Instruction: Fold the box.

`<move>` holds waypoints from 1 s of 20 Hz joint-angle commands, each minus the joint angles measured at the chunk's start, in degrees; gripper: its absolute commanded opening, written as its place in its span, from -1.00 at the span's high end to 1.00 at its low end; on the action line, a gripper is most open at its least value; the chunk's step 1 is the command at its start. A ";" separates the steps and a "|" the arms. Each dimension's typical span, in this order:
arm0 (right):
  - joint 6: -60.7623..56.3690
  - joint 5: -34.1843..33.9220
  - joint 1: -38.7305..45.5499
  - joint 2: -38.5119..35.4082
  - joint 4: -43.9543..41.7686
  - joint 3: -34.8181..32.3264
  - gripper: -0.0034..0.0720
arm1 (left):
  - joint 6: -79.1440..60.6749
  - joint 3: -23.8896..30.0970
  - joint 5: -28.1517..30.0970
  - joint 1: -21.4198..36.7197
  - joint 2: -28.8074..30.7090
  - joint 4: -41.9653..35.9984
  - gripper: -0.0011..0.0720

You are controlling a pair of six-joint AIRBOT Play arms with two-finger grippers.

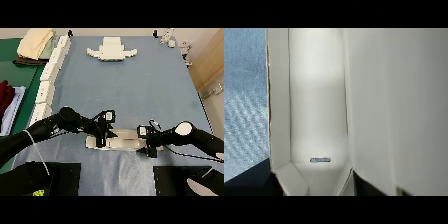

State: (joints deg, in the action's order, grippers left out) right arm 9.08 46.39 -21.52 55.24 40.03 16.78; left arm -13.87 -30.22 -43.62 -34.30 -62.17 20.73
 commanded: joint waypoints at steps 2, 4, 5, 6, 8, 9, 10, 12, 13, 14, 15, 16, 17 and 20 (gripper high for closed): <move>-0.02 -0.24 -0.02 0.04 0.04 0.07 -0.44 | -0.02 -0.04 0.04 0.00 0.00 -0.17 0.93; -0.02 -0.24 -0.02 0.04 0.02 0.07 -0.44 | 0.00 -0.09 -0.02 0.02 0.00 -0.13 0.80; -0.02 -0.24 -0.02 0.04 0.04 0.07 -0.44 | 0.02 -0.09 0.15 0.02 0.00 -0.17 0.03; -0.02 -0.24 -0.02 0.04 0.02 0.07 -0.44 | 0.92 -0.09 0.20 0.04 0.00 -0.24 -0.44; -0.02 -0.24 -0.02 0.04 0.04 0.07 -0.44 | 3.67 -0.09 0.48 0.13 0.02 -0.09 -0.44; -0.02 -0.24 -0.02 0.04 0.02 0.07 -0.44 | 5.62 -0.13 0.59 0.13 0.37 0.31 -0.44; -0.02 -0.24 -0.02 0.04 0.02 0.07 -0.44 | 9.11 -0.15 0.52 0.35 1.29 1.66 -0.44; -0.02 -0.24 -0.02 0.04 0.02 0.07 -0.44 | 18.91 -0.15 0.46 1.86 4.68 8.55 -0.44; -0.02 -0.24 -0.02 0.04 0.02 0.07 -0.44 | 25.64 -0.15 -0.35 3.13 7.08 14.10 -0.44; -0.02 -0.24 -0.02 0.04 0.04 0.07 -0.44 | 34.16 -0.15 -1.99 4.81 9.99 20.48 -0.44; -0.02 -0.24 -0.02 0.04 0.04 0.07 -0.44 | 42.32 -0.15 -3.91 6.47 12.79 25.64 -0.43; -0.02 -0.24 -0.02 0.04 0.04 0.07 -0.44 | 50.84 -0.15 -6.78 8.20 15.78 29.70 0.25; -0.02 -0.24 -0.02 0.04 0.04 0.07 -0.44 | 55.19 -0.15 -10.36 9.57 18.62 32.04 0.93; -0.02 -0.24 -0.02 0.04 0.04 0.07 -0.44 | 64.83 -0.15 -19.12 9.46 21.88 24.63 0.93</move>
